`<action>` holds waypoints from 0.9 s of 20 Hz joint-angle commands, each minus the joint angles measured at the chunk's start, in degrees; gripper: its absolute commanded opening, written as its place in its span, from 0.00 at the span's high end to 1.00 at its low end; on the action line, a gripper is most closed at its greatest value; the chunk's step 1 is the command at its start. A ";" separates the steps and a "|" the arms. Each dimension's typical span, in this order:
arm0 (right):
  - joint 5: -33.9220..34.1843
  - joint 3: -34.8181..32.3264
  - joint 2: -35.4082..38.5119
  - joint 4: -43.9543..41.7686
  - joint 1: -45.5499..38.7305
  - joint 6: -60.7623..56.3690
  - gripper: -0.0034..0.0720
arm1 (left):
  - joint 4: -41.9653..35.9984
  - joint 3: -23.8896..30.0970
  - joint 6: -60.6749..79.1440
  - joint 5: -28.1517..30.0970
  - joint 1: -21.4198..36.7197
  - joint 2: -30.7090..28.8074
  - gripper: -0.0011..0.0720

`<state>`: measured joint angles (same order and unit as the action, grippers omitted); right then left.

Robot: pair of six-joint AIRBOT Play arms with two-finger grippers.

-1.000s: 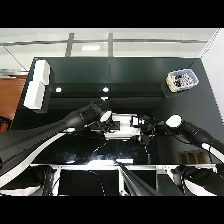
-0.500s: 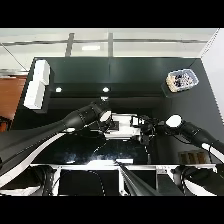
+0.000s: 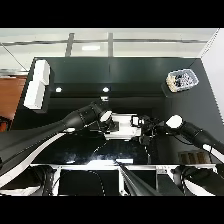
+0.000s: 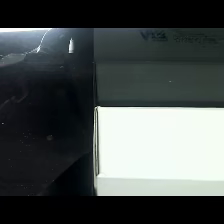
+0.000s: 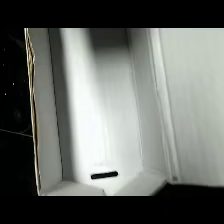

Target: Fold the box and place the chain.

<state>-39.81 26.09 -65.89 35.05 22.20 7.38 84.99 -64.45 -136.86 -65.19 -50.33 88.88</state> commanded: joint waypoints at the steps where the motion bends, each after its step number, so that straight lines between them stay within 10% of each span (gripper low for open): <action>1: -0.04 0.09 3.34 2.51 -0.07 -2.27 0.10 | 0.04 -0.07 0.11 -0.50 0.04 0.00 0.94; 13: 0.90 0.07 6.62 11.45 -0.02 -6.95 0.16 | 0.24 -0.07 0.11 -0.15 0.07 0.00 0.94; 18: 0.98 0.07 6.56 4.39 0.24 -6.99 0.69 | 0.22 -0.07 0.11 -0.17 0.07 0.00 0.94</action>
